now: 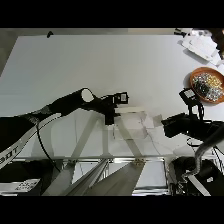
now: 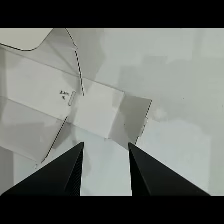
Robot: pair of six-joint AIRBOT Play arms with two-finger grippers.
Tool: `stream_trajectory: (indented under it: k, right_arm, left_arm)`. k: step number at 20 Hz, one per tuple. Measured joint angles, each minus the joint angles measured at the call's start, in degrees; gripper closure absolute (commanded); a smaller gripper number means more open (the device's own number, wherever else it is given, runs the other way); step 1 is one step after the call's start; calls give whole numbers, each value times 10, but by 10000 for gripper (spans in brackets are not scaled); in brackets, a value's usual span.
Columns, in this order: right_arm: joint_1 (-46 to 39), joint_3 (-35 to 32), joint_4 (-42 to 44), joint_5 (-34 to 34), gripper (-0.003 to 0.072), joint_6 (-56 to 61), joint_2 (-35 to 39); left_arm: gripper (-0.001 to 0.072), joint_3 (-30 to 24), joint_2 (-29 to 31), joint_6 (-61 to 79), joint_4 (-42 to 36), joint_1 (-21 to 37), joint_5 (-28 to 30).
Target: Fold the box and place the chain.
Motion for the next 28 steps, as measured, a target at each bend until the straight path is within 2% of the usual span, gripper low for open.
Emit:
stream_trajectory:
  k: [7, 9, 10, 12, 13, 16, 18, 20, 21, 26, 28]
  right_arm:
    - [0, 0, 0, -3, 372, 0, 0]
    - [0, 0, 0, -3, 372, 0, 0]
    - [0, 0, 0, -3, 372, 0, 0]
    - [0, 0, 0, -4, 372, 0, 0]
    - [0, 0, 0, -4, 372, -1, 0]
    - [0, 0, 0, -4, 372, 0, 0]
    - [0, 0, 0, -5, 372, 0, 0]
    - [0, 0, 0, -6, 372, 0, 0]
    - [0, 0, 0, -6, 372, 0, 0]
    - [0, 0, 0, -7, 372, 0, 0]
    - [0, 0, 0, -8, 372, 0, 0]
  left_arm:
    - [693, 0, 0, -3, 24, -3, 1]
    - [555, 0, -1, -5, 36, -3, -4]
    - [548, -2, -3, -4, 50, -4, -8]
    - [589, -1, -2, -6, 41, -3, -9]
    - [694, -2, -2, -6, 43, -3, -16]
    - [701, -1, -1, -7, 37, -3, -14]
    - [687, -1, -1, -7, 35, -3, -14]
    - [511, -1, 0, -7, 33, -3, -13]
    - [485, -1, 0, -7, 33, -3, -14]
    - [488, -1, 2, -7, 30, -3, -15]
    - [540, -1, 8, -7, 29, -3, -16]
